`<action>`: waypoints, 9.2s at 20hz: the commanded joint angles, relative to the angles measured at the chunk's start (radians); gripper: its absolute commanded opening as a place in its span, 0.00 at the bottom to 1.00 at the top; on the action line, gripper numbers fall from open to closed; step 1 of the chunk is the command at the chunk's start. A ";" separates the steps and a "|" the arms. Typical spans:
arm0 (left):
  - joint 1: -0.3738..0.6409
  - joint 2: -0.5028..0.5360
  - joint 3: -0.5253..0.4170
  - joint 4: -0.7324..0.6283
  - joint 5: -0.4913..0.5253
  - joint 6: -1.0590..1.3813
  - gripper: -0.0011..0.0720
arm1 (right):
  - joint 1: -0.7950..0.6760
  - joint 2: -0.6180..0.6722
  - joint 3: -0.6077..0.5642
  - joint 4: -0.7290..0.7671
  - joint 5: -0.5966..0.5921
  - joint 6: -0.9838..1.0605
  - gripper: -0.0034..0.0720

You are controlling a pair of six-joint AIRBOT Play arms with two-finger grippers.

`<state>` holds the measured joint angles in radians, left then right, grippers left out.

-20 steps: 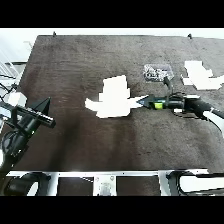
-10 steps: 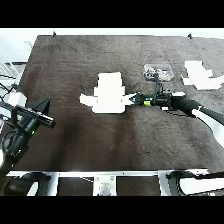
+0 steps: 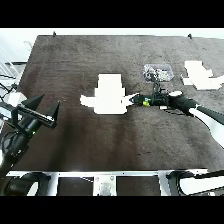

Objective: Fold the box and place the chain.

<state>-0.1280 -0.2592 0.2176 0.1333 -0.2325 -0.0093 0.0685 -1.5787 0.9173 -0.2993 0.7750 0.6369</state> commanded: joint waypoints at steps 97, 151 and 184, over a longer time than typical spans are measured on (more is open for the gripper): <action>-0.002 -1.955 1.781 0.305 -1.296 -0.156 0.03 | -0.199 0.091 0.001 0.056 0.185 -0.013 0.25; -0.058 -1.867 1.508 0.330 -1.012 0.272 0.04 | 0.223 0.137 -0.104 -0.341 -0.247 -0.752 0.95; -0.058 -1.867 1.508 0.330 -1.013 0.271 0.04 | 0.033 -0.083 0.245 -0.272 0.179 -0.885 0.95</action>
<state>-0.1860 -2.1269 1.7260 0.4629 -1.2453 0.2619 0.1284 -1.6123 1.1042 -0.5728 0.8394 -0.2462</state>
